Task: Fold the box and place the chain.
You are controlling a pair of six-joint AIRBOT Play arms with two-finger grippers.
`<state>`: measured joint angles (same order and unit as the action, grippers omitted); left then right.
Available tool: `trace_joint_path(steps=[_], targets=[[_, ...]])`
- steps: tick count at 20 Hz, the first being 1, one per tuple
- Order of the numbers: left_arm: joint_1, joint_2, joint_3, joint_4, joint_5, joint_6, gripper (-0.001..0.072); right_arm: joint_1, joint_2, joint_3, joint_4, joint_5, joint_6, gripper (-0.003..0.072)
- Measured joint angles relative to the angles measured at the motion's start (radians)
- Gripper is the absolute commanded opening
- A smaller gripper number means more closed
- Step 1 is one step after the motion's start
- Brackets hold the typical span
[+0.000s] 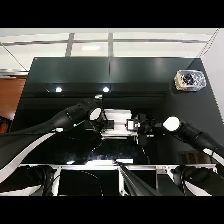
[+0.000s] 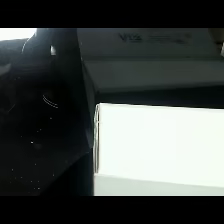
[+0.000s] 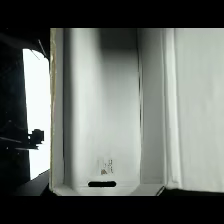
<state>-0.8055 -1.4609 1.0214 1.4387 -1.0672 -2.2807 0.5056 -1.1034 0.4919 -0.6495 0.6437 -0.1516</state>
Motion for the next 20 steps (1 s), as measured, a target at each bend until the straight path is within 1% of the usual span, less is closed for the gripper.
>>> trace_joint_path(steps=[4, 9, 11, 13, 14, 15, 16, 20], targets=[[-0.001, -0.001, 0.000, 0.024, -0.029, 0.001, 0.0028, 0.000, 0.016, 0.000, -0.047, 0.019, 0.005, 0.0602], [-0.001, -0.001, 0.000, 0.056, -0.050, -0.005, 0.0029, 0.000, 0.019, 0.000, -0.062, 0.047, 0.008, 0.0600], [-0.001, -0.001, 0.000, 0.061, -0.056, -0.008, 0.0029, 0.000, 0.017, 0.000, -0.053, 0.050, 0.008, 0.0498], [-0.001, -0.001, 0.000, 0.065, -0.064, -0.008, 0.0029, 0.000, 0.008, 0.000, -0.030, 0.051, 0.007, 0.0497], [-0.001, -0.001, 0.000, 0.065, -0.063, -0.008, 0.0030, 0.000, 0.001, 0.000, -0.013, 0.051, 0.003, 0.0443], [-0.001, -0.001, 0.000, 0.066, -0.063, -0.008, 0.0029, 0.000, -0.006, 0.000, 0.001, 0.050, -0.005, 0.0241], [-0.001, -0.001, 0.000, 0.067, -0.063, -0.008, 0.0029, 0.001, -0.013, 0.000, 0.017, 0.051, -0.007, 0.0184], [-0.001, -0.001, 0.000, 0.068, -0.066, -0.008, 0.0030, 0.002, -0.032, 0.000, 0.066, 0.049, -0.020, 0.0183]])
